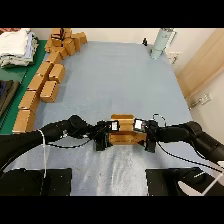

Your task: Fold the box.

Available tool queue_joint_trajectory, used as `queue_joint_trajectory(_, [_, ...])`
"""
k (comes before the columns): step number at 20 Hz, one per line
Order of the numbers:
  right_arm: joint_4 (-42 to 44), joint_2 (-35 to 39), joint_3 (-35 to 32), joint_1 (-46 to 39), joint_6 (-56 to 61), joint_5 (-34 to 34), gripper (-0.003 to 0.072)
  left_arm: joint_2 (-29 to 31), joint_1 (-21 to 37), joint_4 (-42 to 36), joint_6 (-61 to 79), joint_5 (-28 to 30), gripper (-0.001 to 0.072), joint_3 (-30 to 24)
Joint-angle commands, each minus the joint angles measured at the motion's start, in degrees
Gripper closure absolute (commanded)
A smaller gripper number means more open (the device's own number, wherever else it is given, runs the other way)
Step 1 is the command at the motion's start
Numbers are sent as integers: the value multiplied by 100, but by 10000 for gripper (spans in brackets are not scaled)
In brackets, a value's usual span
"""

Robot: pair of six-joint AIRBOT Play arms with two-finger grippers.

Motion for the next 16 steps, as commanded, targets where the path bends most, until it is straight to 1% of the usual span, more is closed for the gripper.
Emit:
queue_joint_trajectory(1, [651, -284, -26, 2, -999, 339, 197, 0, 4, 2, 0, 2, 188, 0])
queue_joint_trajectory(3, [876, -293, -26, 2, -1213, 341, 362, 0, 4, 2, 0, 2, 187, 0])
queue_joint_trajectory(4, [1027, -293, -26, 4, -1259, 332, 406, 0, 4, 2, 0, 2, 187, 0])
queue_joint_trajectory(6, [1119, -304, -26, 122, -1287, 378, 422, 0, 7, 2, 0, 2, 187, 0])
queue_joint_trajectory(7, [1115, -332, -26, 192, -1287, 450, 482, 0, 4, 2, 0, 2, 187, 0])
queue_joint_trajectory(8, [1123, -376, -26, 254, -1287, 588, 486, 0, 4, 2, 0, 2, 187, 0])
queue_joint_trajectory(13, [1193, -584, -26, 590, -1375, 1027, 481, 0, 4, 2, 0, 2, 187, 0])
queue_joint_trajectory(14, [1198, -627, -26, 643, -1375, 1064, 435, 0, 4, 2, 0, 2, 187, 0])
queue_joint_trajectory(15, [1211, -678, -26, 667, -1375, 1073, 339, 0, 7, 2, 0, 2, 187, 0])
queue_joint_trajectory(16, [1222, -730, -26, 667, -1375, 1073, 213, 0, 4, 2, 0, 2, 187, 0])
